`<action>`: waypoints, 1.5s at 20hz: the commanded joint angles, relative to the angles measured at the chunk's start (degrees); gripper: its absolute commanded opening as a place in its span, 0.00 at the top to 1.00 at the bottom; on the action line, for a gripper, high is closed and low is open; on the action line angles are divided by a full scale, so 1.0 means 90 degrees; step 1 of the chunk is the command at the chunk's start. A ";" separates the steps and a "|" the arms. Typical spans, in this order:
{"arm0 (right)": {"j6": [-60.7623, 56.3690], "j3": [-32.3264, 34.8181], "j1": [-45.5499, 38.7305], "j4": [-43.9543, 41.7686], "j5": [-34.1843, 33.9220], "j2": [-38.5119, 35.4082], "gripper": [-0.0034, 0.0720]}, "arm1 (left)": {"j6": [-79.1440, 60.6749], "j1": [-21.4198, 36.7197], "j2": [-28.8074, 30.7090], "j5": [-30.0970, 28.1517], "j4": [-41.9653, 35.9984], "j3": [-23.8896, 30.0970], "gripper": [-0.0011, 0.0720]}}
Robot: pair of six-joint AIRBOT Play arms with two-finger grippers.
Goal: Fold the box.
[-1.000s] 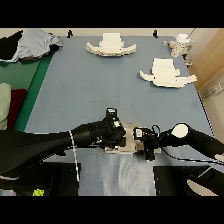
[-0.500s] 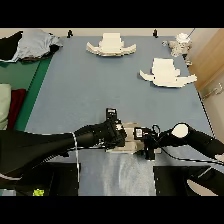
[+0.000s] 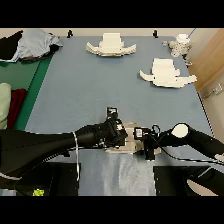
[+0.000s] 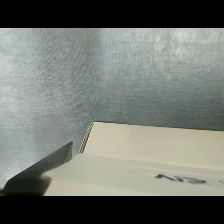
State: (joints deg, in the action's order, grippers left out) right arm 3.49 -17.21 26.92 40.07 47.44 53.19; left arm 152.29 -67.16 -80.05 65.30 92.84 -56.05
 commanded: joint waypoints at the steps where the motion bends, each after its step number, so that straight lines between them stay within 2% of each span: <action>1: 0.0000 -0.0005 -0.0002 0.0005 0.0007 -0.0005 0.25 | -0.0007 0.0000 0.0012 0.0036 0.0000 -0.0012 0.40; 3: 0.0000 -0.0005 -0.0002 0.0005 0.0007 -0.0005 0.26 | -0.0012 0.0000 0.0015 0.0228 0.0000 -0.0131 0.40; 7: 0.0000 -0.0005 -0.0002 0.0007 0.0007 -0.0005 0.26 | -0.0335 0.0029 0.0272 0.1129 0.0189 -0.0500 0.40; 12: 0.0000 -0.0005 -0.0002 0.0007 0.0007 -0.0005 0.26 | -0.0551 0.0051 0.1175 0.2106 0.0391 -0.0976 0.40; 14: 0.0000 -0.0005 -0.0002 0.0005 0.0007 -0.0005 0.26 | -0.0651 0.0051 0.1540 0.2314 0.0658 -0.1059 0.40; 15: 0.0000 -0.0005 -0.0002 0.0007 0.0007 -0.0005 0.25 | -0.0646 0.0051 0.1676 0.2307 0.0716 -0.1059 0.41; 16: 0.0000 -0.0005 -0.0002 0.0007 0.0007 -0.0005 0.26 | -0.0648 0.0051 0.1763 0.2225 0.0716 -0.1059 0.55; 17: 0.0000 -0.0005 -0.0002 0.0007 0.0007 -0.0005 0.26 | -0.0867 0.0049 0.1785 0.2091 0.0758 -0.1059 0.94; 23: 0.0000 -0.0005 -0.0002 0.0007 0.0007 -0.0005 0.26 | -0.2878 0.0051 0.1727 0.0738 0.0833 -0.1049 0.96; 26: 0.0000 -0.0005 -0.0002 0.0005 0.0007 -0.0005 0.25 | -0.4184 0.0138 0.1836 0.0578 0.0826 -0.0981 0.96; 28: 0.0000 -0.0005 -0.0002 0.0007 0.0005 -0.0005 0.25 | -0.4898 0.0435 0.2263 0.0503 0.0799 -0.0624 0.97; 30: 0.0000 -0.0005 -0.0002 0.0007 0.0007 -0.0005 0.25 | -0.5887 0.1003 0.2941 0.0219 0.0491 0.0000 0.97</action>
State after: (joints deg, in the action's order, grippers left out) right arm 3.51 -17.21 26.92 40.16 47.51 53.19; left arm 112.60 -62.48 -58.96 70.67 99.68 -60.84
